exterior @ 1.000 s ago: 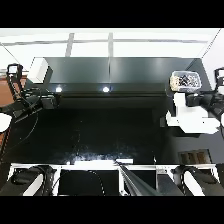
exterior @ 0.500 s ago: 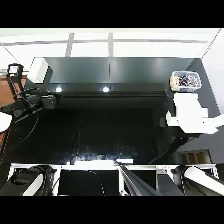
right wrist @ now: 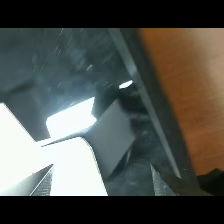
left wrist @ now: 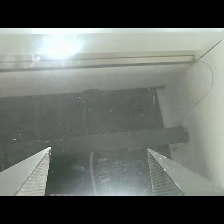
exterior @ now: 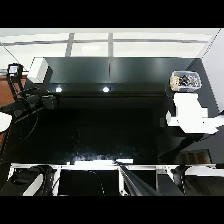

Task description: Fold the box and place the chain.

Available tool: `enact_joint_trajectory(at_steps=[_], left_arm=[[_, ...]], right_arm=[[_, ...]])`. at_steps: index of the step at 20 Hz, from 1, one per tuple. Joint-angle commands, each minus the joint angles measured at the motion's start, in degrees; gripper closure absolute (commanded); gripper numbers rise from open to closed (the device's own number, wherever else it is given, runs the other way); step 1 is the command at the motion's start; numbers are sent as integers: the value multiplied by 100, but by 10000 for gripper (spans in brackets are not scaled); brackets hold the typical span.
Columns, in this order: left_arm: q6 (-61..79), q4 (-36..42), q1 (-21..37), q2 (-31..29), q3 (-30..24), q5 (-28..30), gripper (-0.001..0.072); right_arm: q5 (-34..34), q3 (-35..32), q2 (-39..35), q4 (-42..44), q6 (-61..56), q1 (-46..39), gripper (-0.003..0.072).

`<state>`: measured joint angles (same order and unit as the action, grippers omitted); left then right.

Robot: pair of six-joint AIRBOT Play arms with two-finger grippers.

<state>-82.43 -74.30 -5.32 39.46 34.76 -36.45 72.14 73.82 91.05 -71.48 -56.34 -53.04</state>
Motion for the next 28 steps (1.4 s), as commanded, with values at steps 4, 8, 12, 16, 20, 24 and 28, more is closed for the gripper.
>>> enact_joint_trajectory(at_steps=[4, 8, 12, 16, 20, 24, 28], left_arm=[[0, 2, -4, 2, -2, 2, -1], [0, 2, -4, 2, -2, 2, -1], [0, 2, -4, 0, -2, 4, -1], [0, 2, -4, 0, -2, 4, -1], [0, 0, -4, 0, -2, 4, -1], [-15, 2, -4, 2, -2, -2, -1], [-15, 50, -4, 26, -2, 0, -1]], right_arm=[[455, 103, 315, 114, 695, -15, -12], [470, 105, 315, 144, 925, -13, 553], [811, 103, 313, 793, 1252, -15, 671], [1292, 55, 188, 1738, 1246, 46, 672], [1172, -560, -555, 2323, 1248, 343, 671], [1045, -1552, -1565, 3010, 1270, 857, 671], [686, -2553, -2505, 3228, 1292, 1716, 671]])
